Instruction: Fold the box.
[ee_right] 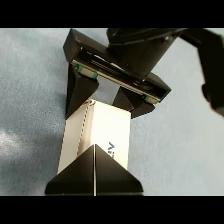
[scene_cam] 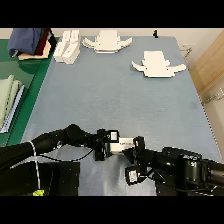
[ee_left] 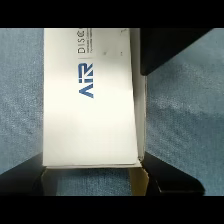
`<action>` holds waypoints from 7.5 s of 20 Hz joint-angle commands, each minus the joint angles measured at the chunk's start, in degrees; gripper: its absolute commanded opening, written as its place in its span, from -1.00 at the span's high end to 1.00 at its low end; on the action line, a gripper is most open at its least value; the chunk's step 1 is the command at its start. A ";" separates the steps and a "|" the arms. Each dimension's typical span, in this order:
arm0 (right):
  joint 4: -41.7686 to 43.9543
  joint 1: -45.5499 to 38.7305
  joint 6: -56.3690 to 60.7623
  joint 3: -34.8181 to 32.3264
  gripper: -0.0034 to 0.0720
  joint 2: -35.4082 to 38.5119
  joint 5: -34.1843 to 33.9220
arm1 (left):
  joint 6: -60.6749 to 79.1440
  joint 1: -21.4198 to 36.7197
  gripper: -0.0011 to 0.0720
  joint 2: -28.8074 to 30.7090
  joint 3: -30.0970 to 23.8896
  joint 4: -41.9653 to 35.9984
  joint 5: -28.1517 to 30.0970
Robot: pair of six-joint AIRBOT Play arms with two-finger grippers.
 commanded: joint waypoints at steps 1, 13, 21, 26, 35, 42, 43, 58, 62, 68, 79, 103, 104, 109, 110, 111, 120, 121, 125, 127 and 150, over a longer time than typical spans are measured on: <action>-0.31 0.59 2.25 -0.42 0.91 -0.09 -1.05 | 0.02 0.02 -0.34 -0.02 0.04 0.02 0.02; 3.19 -2.25 40.89 1.18 0.91 -1.51 -5.09 | 0.02 0.02 -0.34 0.00 0.04 0.02 0.02; 4.66 -6.40 42.58 -3.85 0.91 -4.48 -15.89 | 0.02 0.02 -0.34 -0.02 0.04 0.02 0.00; 4.68 -6.36 42.56 -5.81 0.91 -3.04 -16.79 | 0.02 0.02 -0.34 -0.02 0.04 0.02 0.04; 4.55 -5.77 42.27 -7.58 0.91 -3.10 -17.20 | 0.02 0.02 -0.34 -0.02 0.04 0.02 0.00; 4.66 -5.05 42.25 -7.61 0.91 -6.43 -16.87 | 0.02 0.02 -0.34 -0.02 0.04 0.02 0.02; 4.66 -4.92 42.25 -7.61 0.91 -6.80 -16.87 | 0.02 0.02 -0.34 -0.02 0.04 0.02 0.02; 4.61 -4.68 42.21 -8.41 0.91 -6.78 -17.31 | 0.02 0.02 -0.34 -0.02 0.04 0.02 0.02; 4.63 -4.68 42.14 -8.44 0.91 -6.80 -17.25 | 0.02 0.02 -0.34 -0.02 0.04 0.02 0.02; 4.66 -4.68 42.16 -8.96 0.91 -6.78 -17.20 | 0.02 0.02 -0.34 -0.02 0.04 0.02 0.00; 4.70 -4.70 42.21 -6.08 0.91 -2.49 -16.37 | 0.02 0.02 -0.34 -0.02 0.04 0.02 0.02; -4.76 -20.83 48.09 23.98 0.91 -2.12 41.07 | 0.02 0.02 -0.34 -0.02 0.04 0.02 0.02; -4.55 -23.91 51.47 25.20 0.91 -2.67 41.20 | 0.02 0.02 -0.34 -0.02 0.04 0.02 0.02; 1.20 -35.76 57.09 26.34 0.91 -6.54 41.62 | 0.02 0.02 -0.34 -0.02 0.04 0.02 0.04; 2.64 -37.22 58.31 26.34 0.91 -7.65 41.57 | 0.02 0.02 -0.34 -0.02 0.04 0.02 0.07; 3.37 -38.23 59.74 26.34 0.91 -8.70 41.51 | 0.02 0.02 -0.34 -0.02 0.09 0.00 0.11; -0.39 -42.69 71.73 26.34 0.91 -15.02 38.88 | -21.59 6.43 -0.34 10.67 0.94 4.63 1.42; 0.11 -43.85 71.71 26.34 0.91 -15.15 38.10 | -29.11 9.97 -0.34 12.26 0.94 9.27 2.43; 1.36 -46.42 71.69 26.34 0.91 -16.22 36.09 | -51.60 32.85 -0.34 12.61 3.41 32.74 3.10; 2.38 -46.42 71.69 26.34 0.91 -17.33 35.10 | -52.54 45.35 -0.34 9.90 6.82 34.29 3.19; 7.56 -46.40 71.71 26.34 0.91 -25.07 29.00 | -53.51 61.59 -0.34 -47.19 65.72 30.49 1.84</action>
